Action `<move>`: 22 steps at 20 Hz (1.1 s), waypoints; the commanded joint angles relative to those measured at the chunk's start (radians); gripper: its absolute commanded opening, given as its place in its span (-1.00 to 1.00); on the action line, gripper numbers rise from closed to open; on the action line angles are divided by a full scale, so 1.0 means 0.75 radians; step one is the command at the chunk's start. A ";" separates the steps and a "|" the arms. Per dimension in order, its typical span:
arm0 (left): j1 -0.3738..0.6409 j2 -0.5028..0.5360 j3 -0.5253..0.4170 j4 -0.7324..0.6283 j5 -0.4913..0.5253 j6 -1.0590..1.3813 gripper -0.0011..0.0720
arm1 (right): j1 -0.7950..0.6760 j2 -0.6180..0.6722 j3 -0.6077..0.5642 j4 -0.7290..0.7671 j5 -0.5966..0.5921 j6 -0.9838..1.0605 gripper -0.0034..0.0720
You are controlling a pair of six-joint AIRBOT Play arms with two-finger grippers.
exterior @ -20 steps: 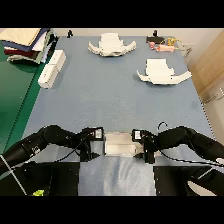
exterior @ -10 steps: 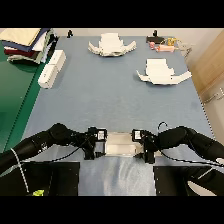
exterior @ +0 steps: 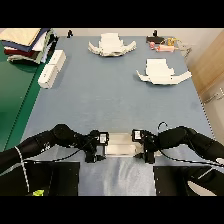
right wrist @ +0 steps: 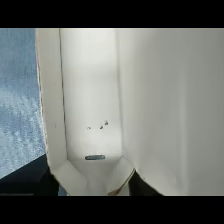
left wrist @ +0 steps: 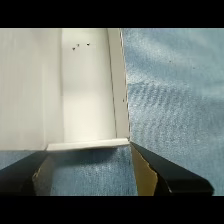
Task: Fold the box.
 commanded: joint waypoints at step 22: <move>-0.085 -0.089 0.012 -0.091 0.158 -0.039 0.94 | -0.001 -0.001 0.002 0.001 0.001 0.001 0.47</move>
